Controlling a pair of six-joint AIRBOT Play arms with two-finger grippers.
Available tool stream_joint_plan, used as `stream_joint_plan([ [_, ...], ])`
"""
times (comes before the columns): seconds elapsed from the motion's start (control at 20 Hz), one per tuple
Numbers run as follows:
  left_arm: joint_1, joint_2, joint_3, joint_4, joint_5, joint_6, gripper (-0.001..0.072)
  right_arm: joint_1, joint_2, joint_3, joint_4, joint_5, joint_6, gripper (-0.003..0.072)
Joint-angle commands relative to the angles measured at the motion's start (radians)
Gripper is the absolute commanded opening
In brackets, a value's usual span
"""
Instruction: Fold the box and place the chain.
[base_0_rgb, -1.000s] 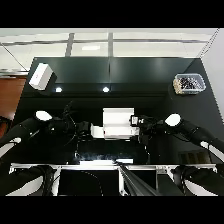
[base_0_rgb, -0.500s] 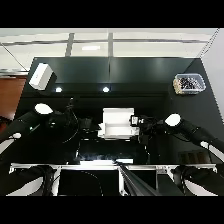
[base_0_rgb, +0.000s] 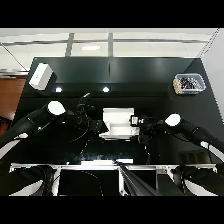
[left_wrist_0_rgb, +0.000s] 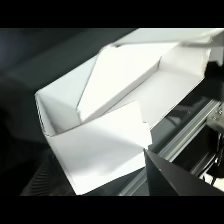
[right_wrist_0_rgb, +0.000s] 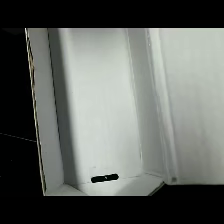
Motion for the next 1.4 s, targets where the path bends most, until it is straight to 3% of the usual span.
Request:
stream_joint_plan([
  [0.0, -0.016, 0.0, 0.018, 0.014, 0.01, -0.043, 0.0576, 0.0, -0.001, 0.0, 0.0, 0.0, 0.0, 0.0434],
  [0.2, -0.016, 0.0, 0.019, 0.016, 0.007, -0.065, 0.0499, 0.0, -0.001, 0.0, 0.0, 0.0, 0.0, 0.0434],
  [0.3, -0.026, 0.0, 0.019, 0.04, 0.017, -0.116, 0.0498, 0.0, -0.001, 0.0, 0.0, 0.0, 0.0, 0.0434],
  [0.6, -0.127, -0.043, 0.101, 0.305, 0.037, -0.377, 0.0497, 0.0, -0.001, 0.0, 0.0, 0.0, 0.0, 0.0434],
  [0.9, -0.177, -0.056, 0.143, 0.407, 0.068, -0.549, 0.0497, 0.0, -0.001, 0.0, 0.0, 0.0, 0.0, 0.0434],
  [1.25, -0.181, -0.06, 0.143, 0.435, 0.072, -0.578, 0.0497, 0.0, -0.001, 0.0, 0.0, 0.0, 0.0, 0.0434],
  [1.35, -0.183, -0.063, 0.143, 0.435, 0.082, -0.578, 0.0465, 0.0, -0.001, 0.0, 0.0, 0.0, 0.0, 0.0434],
])
